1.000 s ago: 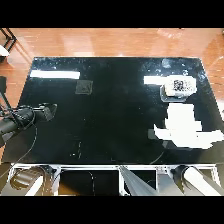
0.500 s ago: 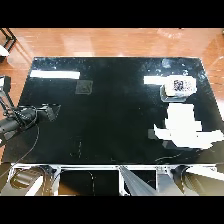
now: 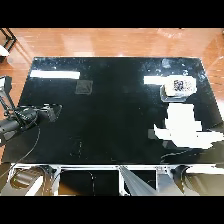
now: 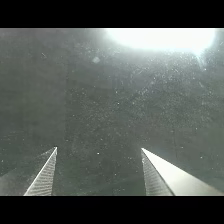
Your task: Fold the box and place the chain.
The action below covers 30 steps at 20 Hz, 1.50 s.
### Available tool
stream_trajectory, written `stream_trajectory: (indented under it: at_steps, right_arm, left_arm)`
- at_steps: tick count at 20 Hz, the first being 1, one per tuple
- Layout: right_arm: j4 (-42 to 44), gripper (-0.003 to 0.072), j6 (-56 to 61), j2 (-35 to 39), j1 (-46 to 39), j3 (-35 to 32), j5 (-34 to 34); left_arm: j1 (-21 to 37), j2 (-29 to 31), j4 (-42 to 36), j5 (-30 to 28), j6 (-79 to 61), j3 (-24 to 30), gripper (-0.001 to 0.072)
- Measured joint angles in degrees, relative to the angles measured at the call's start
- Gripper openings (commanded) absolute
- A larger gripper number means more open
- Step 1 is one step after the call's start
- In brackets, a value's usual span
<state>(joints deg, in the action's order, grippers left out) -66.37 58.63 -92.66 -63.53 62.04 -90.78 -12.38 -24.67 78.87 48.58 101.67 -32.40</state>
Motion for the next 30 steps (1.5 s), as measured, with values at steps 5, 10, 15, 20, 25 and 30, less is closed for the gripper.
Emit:
stream_trajectory:
  at_steps: [5, 10, 15, 20, 25, 30]
  right_arm:
    - [0.0, 0.0529, -0.6, -1.7, 1.5, 0.4, -1.4]
    - [-0.3, 0.0505, -1.0, -2.2, 1.8, 0.4, -2.3]
    - [-0.4, 0.0064, -2.2, -2.4, 1.8, 0.4, -2.7]
    - [1.7, 0.0022, -3.8, -2.4, 1.8, 0.4, -3.7]
    - [6.1, 0.0023, -5.1, -2.3, 1.8, 0.3, -4.9]
    - [11.0, 0.0023, -6.1, -0.5, 3.4, -1.4, -6.2]
  left_arm:
    - [0.0, 0.0, -0.3, -0.1, -0.2, 0.0, 0.0612]
    - [0.0, 0.0, -0.3, -0.1, -0.1, 0.0, 0.0612]
    - [0.0, -0.4, -0.3, -0.2, -0.1, 0.0, 0.0612]
    - [0.0, -0.6, -0.5, -0.2, 0.0, 0.0, 0.0612]
    - [0.0, -0.7, -0.5, -0.2, 0.0, 0.0, 0.0612]
    - [0.0, -0.7, -0.5, -0.2, 0.0, 0.0, 0.0612]
